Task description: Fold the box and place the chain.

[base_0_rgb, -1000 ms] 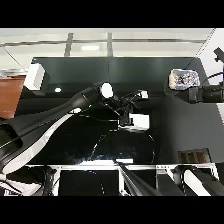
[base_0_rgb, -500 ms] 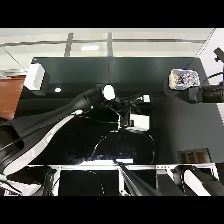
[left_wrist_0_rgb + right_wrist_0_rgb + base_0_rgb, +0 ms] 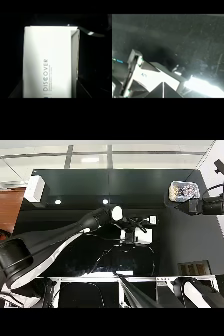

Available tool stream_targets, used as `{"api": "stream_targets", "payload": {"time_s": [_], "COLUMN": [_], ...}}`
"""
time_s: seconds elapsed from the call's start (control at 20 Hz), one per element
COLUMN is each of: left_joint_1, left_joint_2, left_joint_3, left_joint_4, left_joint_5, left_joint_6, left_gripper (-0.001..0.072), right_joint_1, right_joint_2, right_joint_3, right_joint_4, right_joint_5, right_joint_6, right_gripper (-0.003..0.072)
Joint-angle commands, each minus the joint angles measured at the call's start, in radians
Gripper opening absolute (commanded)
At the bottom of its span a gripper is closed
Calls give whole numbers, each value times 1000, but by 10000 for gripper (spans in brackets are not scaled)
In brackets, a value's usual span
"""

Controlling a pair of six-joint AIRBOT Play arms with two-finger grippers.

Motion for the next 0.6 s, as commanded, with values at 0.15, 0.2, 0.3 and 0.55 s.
{"api": "stream_targets", "payload": {"time_s": [0.15, 0.2, 0.3, 0.55], "left_joint_1": [-49, -49, -35, 93], "left_joint_2": [-24, -22, -5, 93], "left_joint_3": [1, 1, 1, 1], "left_joint_4": [-3, -3, 16, 257], "left_joint_5": [77, 72, 30, -147], "left_joint_6": [-1, -9, -42, -395], "left_gripper": [692, 561, 260, 260], "right_joint_1": [0, 0, 0, 0], "right_joint_2": [1, 1, 1, 1], "right_joint_3": [1, 1, 1, 1], "right_joint_4": [0, 0, 0, 0], "right_joint_5": [-1, -1, -1, -1], "right_joint_6": [0, 0, 0, 0], "right_gripper": [11, 11, 11, 11]}}
